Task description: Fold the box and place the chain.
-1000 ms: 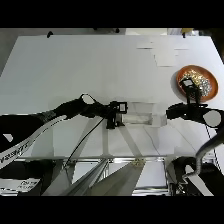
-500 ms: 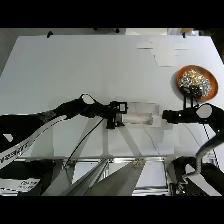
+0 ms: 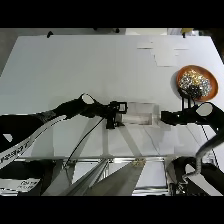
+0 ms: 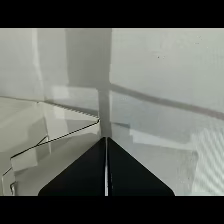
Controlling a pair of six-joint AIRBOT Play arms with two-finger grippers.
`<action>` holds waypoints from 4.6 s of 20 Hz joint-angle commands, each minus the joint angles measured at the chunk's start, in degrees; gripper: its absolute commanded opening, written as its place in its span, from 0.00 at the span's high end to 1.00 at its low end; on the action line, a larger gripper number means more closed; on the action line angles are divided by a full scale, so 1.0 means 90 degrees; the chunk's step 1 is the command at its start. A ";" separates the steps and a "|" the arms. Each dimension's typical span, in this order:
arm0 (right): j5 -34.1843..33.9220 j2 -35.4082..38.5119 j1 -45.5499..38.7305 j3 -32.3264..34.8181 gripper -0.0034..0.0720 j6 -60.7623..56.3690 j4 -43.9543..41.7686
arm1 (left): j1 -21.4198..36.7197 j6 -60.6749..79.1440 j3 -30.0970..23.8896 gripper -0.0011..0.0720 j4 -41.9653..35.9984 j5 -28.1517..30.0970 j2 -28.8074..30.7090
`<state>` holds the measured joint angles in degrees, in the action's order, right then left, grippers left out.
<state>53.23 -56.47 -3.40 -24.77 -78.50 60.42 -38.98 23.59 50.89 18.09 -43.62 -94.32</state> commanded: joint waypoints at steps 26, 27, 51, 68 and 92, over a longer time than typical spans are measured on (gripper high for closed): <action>0.0753 0.1280 -0.1039 -0.0289 0.89 0.0775 -0.0707 | -0.0005 -0.0002 0.0000 0.70 -0.0012 0.0012 0.0000; 0.0748 0.1219 -0.1217 -0.0289 0.90 0.0554 -0.0338 | -0.0005 -0.0002 0.0000 0.70 -0.0010 0.0012 0.0000; 0.0656 0.0138 -0.0272 -0.0138 0.62 0.0525 -0.0238 | -0.0005 -0.0002 0.0000 0.70 -0.0010 0.0012 0.0000; 0.0112 0.0092 -0.0270 -0.0136 0.91 -0.0104 0.0848 | -0.0005 -0.0002 0.0000 0.70 -0.0010 0.0012 0.0000; 0.0471 0.1171 -0.0270 0.0265 0.77 0.0913 -0.1137 | -0.0005 -0.0002 0.0000 0.70 -0.0010 0.0012 0.0000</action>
<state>56.25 -48.01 -5.87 -22.44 -71.99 54.76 -39.03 23.55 50.89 17.98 -43.53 -94.35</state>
